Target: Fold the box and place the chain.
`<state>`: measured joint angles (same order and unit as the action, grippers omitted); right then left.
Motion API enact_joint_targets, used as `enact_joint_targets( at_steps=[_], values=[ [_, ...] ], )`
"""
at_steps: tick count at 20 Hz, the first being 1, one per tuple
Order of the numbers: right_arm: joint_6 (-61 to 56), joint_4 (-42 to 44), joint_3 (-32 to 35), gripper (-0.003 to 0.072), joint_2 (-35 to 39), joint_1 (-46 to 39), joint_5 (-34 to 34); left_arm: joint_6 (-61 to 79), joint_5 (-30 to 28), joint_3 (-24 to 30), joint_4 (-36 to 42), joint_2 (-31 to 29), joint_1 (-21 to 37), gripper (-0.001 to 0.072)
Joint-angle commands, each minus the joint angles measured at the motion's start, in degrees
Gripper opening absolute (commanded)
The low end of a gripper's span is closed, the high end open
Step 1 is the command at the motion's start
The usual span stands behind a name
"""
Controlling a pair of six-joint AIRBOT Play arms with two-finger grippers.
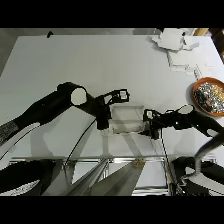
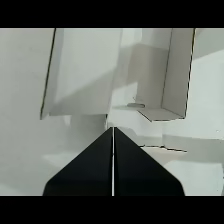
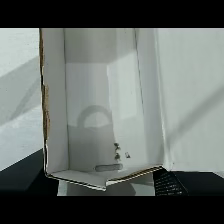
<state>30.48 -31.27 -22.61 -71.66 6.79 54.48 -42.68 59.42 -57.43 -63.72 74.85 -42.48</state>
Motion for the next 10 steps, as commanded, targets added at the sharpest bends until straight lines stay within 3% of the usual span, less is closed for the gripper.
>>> enact_joint_targets(
  at_steps=[1,4,10],
  values=[
    [0.0,0.0,0.0,0.0466,0.0,0.0,0.0,-0.4,-4.9,2.5,2.6,-0.6,-0.9,0.0008],
    [0.0,0.0,0.0,0.0466,0.0,0.0,0.0,2.8,-7.3,2.5,4.3,1.3,-2.0,0.0008],
    [0.0,0.0,0.0,0.0466,0.0,0.0,0.0,-2.8,-1.9,2.9,-2.2,2.0,-1.4,0.0008]
  ],
)
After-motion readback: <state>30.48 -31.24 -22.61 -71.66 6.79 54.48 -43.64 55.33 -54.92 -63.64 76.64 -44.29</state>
